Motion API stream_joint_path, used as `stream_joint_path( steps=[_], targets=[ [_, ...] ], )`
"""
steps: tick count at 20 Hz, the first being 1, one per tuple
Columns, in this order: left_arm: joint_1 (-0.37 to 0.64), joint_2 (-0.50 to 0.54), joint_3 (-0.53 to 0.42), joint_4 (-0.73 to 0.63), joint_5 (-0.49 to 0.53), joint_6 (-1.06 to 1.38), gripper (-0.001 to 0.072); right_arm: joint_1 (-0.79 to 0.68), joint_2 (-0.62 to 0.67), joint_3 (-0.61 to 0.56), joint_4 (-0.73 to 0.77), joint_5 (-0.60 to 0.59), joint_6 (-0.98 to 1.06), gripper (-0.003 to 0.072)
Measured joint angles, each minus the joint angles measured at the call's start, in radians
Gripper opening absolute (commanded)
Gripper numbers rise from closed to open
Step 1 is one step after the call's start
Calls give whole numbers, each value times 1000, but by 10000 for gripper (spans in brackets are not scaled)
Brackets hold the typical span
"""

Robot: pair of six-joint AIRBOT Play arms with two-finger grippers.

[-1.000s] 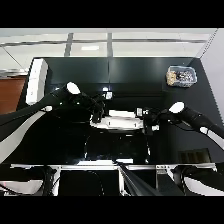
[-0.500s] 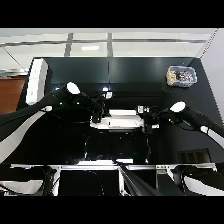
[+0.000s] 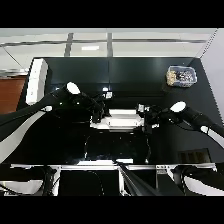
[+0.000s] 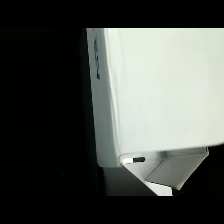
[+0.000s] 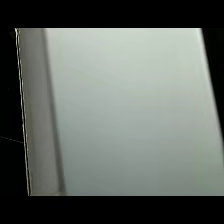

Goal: Fold the box and place the chain.

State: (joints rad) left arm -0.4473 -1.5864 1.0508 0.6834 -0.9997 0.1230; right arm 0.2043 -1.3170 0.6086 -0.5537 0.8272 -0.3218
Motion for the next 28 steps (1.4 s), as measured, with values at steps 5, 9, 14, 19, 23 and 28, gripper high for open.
stream_joint_path(
  steps=[5, 9, 14, 19, 23, 28],
  targets=[
    [0, 0, 0, 0, 0, 0, 24, 0, -1, 0, -13, -2, 9, 711],
    [0, 0, 0, 0, 1, 0, 24, 7, -2, 1, -47, -3, 35, 710],
    [0, 0, 0, 0, 1, 0, 24, 13, -3, 1, -68, -6, 48, 710],
    [0, 0, 0, 0, 1, 0, 24, 21, -6, 1, -83, -13, 59, 711],
    [0, 0, 0, 0, 1, 0, 24, 30, -6, 1, -99, -20, 68, 710],
    [0, 0, 0, 0, 1, 1, 24, 34, -6, 1, -105, -32, 74, 480]
  ],
)
